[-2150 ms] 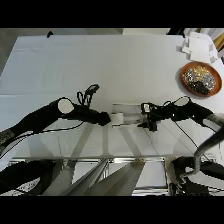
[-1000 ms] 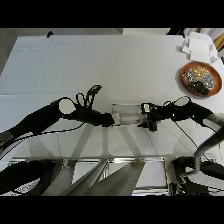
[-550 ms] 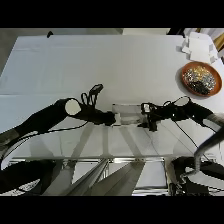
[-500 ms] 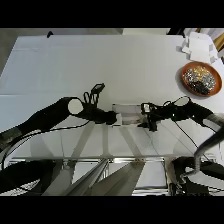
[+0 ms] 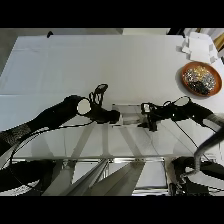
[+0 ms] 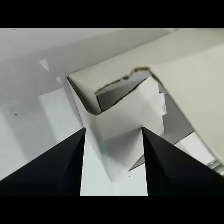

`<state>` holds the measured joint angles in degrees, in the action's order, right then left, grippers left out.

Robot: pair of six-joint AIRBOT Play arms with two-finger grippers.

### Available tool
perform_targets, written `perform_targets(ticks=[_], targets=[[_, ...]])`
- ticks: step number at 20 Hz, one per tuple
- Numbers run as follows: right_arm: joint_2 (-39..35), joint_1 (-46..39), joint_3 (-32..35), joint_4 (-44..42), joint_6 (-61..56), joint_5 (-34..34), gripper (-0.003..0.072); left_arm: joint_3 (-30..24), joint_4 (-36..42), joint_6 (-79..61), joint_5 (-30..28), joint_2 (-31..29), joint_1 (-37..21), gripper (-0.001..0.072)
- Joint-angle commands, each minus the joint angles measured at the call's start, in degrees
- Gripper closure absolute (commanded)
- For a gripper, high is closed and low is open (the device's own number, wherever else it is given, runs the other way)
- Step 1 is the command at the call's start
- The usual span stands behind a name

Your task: Fold the box and place the chain.

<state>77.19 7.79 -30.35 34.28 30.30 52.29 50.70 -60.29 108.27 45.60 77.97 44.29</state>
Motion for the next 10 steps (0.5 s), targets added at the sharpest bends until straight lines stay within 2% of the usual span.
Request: perform_targets(ticks=[1,10], targets=[[0.0,0.0,0.0,0.0,0.0,0.0,0.0316,2.1,-6.3,6.8,1.2,0.2,0.8,0.0311],[0.0,0.0,0.0,0.0,0.0,0.0,0.0316,11.8,-14.4,16.8,12.2,6.8,4.7,0.0298]])
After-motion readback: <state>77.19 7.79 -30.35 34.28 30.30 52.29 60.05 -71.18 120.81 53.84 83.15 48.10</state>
